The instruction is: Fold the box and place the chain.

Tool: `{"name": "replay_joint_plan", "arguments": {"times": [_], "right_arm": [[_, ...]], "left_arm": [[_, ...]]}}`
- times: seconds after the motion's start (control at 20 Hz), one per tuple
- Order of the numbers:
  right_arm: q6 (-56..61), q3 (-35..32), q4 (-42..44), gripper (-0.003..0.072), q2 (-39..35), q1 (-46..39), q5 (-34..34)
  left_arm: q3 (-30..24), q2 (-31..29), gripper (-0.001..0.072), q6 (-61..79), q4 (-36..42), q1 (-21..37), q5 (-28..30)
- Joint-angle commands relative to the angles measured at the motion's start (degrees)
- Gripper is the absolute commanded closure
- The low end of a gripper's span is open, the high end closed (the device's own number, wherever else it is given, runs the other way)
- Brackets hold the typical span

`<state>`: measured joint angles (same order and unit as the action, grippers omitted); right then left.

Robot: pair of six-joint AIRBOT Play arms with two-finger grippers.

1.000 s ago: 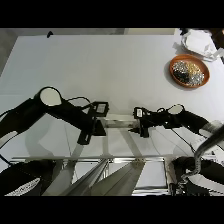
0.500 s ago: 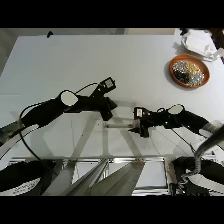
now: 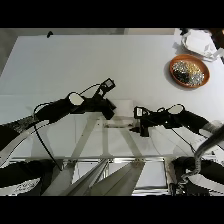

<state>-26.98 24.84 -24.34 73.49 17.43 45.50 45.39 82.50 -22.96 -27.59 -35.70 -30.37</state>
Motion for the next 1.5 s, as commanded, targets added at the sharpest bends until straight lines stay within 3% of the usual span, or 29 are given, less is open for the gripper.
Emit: {"name": "replay_joint_plan", "arguments": {"times": [0.0, 0.2, 0.5, 0.65, 0.8, 1.0, 1.2, 1.45], "right_arm": [[0.0, 0.0, 0.0, 0.035, 0.0, 0.0, 0.1], [0.0, 0.0, 0.0, 0.035, 0.0, 0.0, 0.1], [0.0, 0.0, 0.0, 0.035, 0.0, 0.0, 0.1], [0.0, 0.0, 0.0, 0.035, 0.0, 0.0, 0.1], [0.0, 0.0, 0.0, 0.035, 0.0, 0.0, 0.1], [0.0, 0.0, 0.0, 0.035, 0.0, 0.0, 0.1], [0.0, 0.0, 0.0, 0.035, 0.0, 0.0, 0.1], [0.0, 0.0, 0.0, 0.035, 0.0, 0.0, 0.1]], "left_arm": [[0.0, -0.9, 0.0705, -0.3, 0.1, 0.0, -3.0], [0.0, -6.1, 0.0702, 0.0, -4.0, 0.1, -2.8], [0.0, -16.3, 0.0704, -14.7, -34.0, 0.1, -7.9], [0.0, -22.3, 0.0704, -17.3, -42.9, 0.1, -13.0], [0.0, -26.1, 0.0704, -13.2, -44.0, 0.1, -19.8], [-0.1, -24.0, 0.0702, -9.3, -43.9, 0.1, -27.2], [-0.2, -17.1, 0.0695, -0.1, -36.5, 0.1, -24.6], [-1.0, -9.5, 0.067, 2.4, -34.5, 0.1, -22.1]]}}
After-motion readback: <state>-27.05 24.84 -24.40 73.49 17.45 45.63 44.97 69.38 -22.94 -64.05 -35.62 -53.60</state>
